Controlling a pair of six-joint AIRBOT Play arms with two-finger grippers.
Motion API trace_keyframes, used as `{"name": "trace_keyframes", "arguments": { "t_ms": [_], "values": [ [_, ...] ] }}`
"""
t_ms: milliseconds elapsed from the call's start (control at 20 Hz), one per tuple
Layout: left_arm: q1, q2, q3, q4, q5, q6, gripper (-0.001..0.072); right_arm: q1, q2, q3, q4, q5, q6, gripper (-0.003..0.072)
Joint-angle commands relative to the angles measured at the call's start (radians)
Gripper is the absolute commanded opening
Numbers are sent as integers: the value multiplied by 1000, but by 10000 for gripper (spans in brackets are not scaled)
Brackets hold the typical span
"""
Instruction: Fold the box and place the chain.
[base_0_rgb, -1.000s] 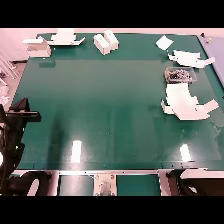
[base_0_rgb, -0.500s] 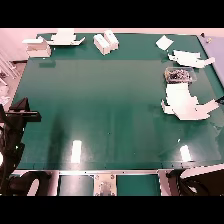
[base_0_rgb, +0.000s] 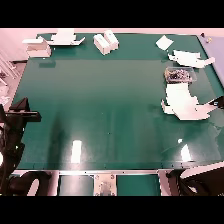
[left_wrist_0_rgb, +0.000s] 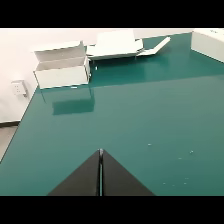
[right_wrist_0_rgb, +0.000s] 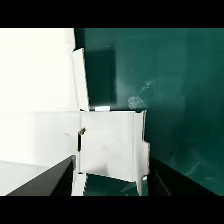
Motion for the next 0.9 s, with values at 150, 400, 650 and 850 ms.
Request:
{"name": "trace_keyframes", "arguments": {
  "t_ms": [150, 400, 650, 850],
  "values": [
    [1, 0, 0, 0, 0, 0, 20, -19, -37, 2, 30, 48, -37, 510],
    [1, 0, 0, 0, 0, 0, 20, -37, -79, 2, 32, 72, -43, 490],
    [1, 0, 0, 0, 0, 0, 20, -36, -133, 2, 54, 77, -89, 428],
    [1, 0, 0, 0, 0, 0, 20, -36, -166, 2, 67, 81, -115, 421]
  ]
}}
